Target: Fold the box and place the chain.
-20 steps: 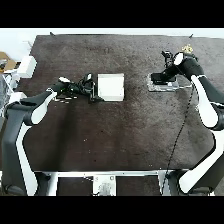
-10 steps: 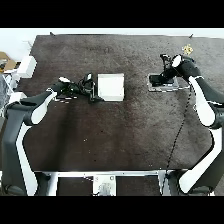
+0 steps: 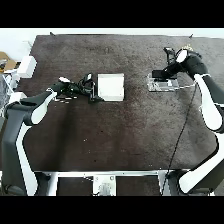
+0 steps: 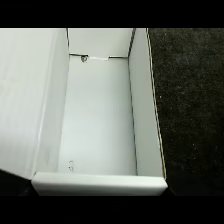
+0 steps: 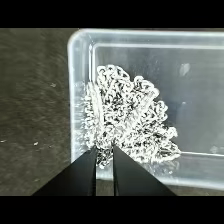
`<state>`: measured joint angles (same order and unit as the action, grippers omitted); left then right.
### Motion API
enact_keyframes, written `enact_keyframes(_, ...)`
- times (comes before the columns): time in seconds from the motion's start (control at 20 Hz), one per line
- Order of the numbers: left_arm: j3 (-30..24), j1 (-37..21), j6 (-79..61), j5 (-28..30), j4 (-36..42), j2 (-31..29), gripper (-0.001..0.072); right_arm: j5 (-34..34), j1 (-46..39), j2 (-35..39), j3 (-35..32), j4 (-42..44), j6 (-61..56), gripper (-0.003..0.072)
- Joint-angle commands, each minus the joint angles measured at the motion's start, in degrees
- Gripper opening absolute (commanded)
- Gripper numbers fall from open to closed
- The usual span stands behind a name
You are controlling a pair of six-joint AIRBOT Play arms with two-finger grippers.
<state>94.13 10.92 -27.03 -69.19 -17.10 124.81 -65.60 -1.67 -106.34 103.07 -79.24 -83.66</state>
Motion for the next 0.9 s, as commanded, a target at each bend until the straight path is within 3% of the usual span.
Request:
enact_keyframes(0.0, 0.0, 0.0, 0.0, 0.0, 0.0, 0.0, 0.0358, 0.1, 0.3, 5.5, 0.0, 0.0, 1.1, 0.0001)
enact_keyframes(0.3, 0.0, 0.0, 0.0, 0.0, 0.0, 0.0, 0.0358, 6.0, 4.0, 19.3, 0.0, -2.1, 2.9, 0.0000)
enact_keyframes(0.6, 0.0, 0.0, 0.0, 0.0, 0.0, 0.0, 0.0358, 21.5, 13.3, 31.7, 0.0, -11.0, 2.9, 0.0000)
enact_keyframes(0.85, 0.0, 0.0, 0.0, 0.0, 0.0, 0.0, 0.0358, 37.5, 22.8, 35.7, 0.0, -11.3, 8.1, 0.0000)
